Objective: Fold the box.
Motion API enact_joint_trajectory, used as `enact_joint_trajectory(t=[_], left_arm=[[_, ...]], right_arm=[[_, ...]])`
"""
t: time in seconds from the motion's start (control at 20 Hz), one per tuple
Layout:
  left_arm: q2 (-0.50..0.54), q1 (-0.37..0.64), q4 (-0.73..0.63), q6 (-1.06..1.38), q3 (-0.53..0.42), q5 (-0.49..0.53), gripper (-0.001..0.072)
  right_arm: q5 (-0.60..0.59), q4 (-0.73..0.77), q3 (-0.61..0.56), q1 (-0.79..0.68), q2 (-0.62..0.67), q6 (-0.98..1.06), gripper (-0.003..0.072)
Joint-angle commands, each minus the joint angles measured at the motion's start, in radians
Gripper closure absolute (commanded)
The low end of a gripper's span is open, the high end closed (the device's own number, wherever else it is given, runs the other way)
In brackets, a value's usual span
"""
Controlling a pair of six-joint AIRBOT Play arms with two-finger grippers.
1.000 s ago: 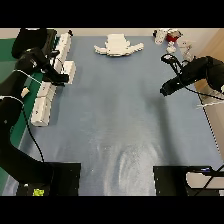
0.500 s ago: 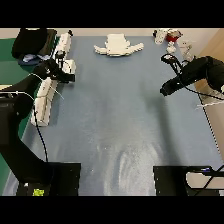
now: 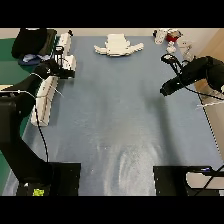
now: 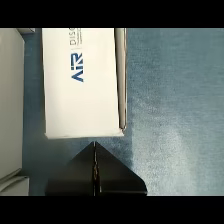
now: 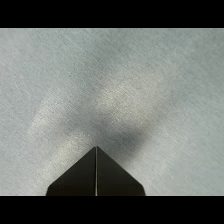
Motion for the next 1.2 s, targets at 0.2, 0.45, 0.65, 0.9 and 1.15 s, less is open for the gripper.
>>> enact_joint_trajectory(t=[0.2,0.45,0.65,0.9,1.15], left_arm=[[0.097,-0.008,-0.001,0.037,-0.059,-0.283,0.0702],[0.244,-0.031,-0.077,0.038,-0.213,-0.338,0.0701],[0.367,-0.094,-0.097,0.03,-0.36,-0.369,0.0701],[0.579,-0.209,-0.096,-0.05,-0.613,-0.3,0.07],[0.644,-0.257,-0.099,-0.052,-0.659,-0.336,0.0697]], right_arm=[[0.0,0.0,0.001,-0.001,-0.001,0.0,0.0682],[0.0,0.0,0.001,-0.001,-0.001,0.0,0.0682],[0.0,0.0,0.001,-0.001,-0.001,0.0,0.0682],[0.0,0.0,0.001,-0.001,-0.001,0.0,0.0682],[0.0,0.0,0.001,-0.001,-0.001,0.0,0.0682]])
